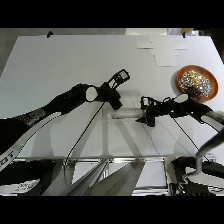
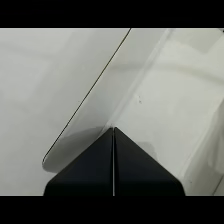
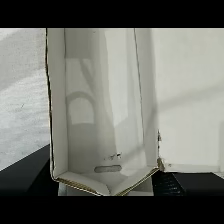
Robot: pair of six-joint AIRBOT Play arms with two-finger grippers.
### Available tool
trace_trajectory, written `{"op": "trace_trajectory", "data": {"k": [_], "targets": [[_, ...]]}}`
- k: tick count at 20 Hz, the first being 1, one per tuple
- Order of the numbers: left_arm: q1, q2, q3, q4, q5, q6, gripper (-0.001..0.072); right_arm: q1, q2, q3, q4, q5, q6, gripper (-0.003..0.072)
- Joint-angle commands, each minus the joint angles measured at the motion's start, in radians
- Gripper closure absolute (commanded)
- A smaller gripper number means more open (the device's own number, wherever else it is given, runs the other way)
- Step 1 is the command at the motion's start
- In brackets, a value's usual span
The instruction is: Fold the box and place the chain.
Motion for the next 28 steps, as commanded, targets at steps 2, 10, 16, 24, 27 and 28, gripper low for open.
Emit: {"op": "trace_trajectory", "data": {"k": [2, 10, 16, 24, 27, 28], "targets": [[0.004, 0.038, 0.0, 0.035, -0.076, -0.022, 0.0702, 0.0, 0.0, 0.0, -0.001, 0.001, -0.003, 0.0289], [0.005, 0.192, 0.0, 0.323, -0.483, 0.14, 0.0704, 0.0, 0.0, 0.0, -0.001, 0.0, -0.003, 0.0289], [0.057, 0.115, -0.004, 0.154, -0.508, 0.476, 0.0703, 0.0, 0.0, 0.0, -0.001, 0.001, -0.003, 0.0289], [0.175, 0.098, -0.092, 0.04, -0.499, 0.837, 0.0617, 0.0, 0.0, 0.0, -0.001, 0.001, -0.003, 0.0289], [0.164, 0.098, -0.092, 0.005, -0.48, 0.873, 0.061, 0.0, 0.0, 0.0, -0.001, 0.001, -0.003, 0.0289], [0.153, 0.098, -0.092, -0.014, -0.471, 0.893, 0.056, 0.0, 0.0, 0.0, -0.001, 0.001, -0.003, 0.0289]]}}
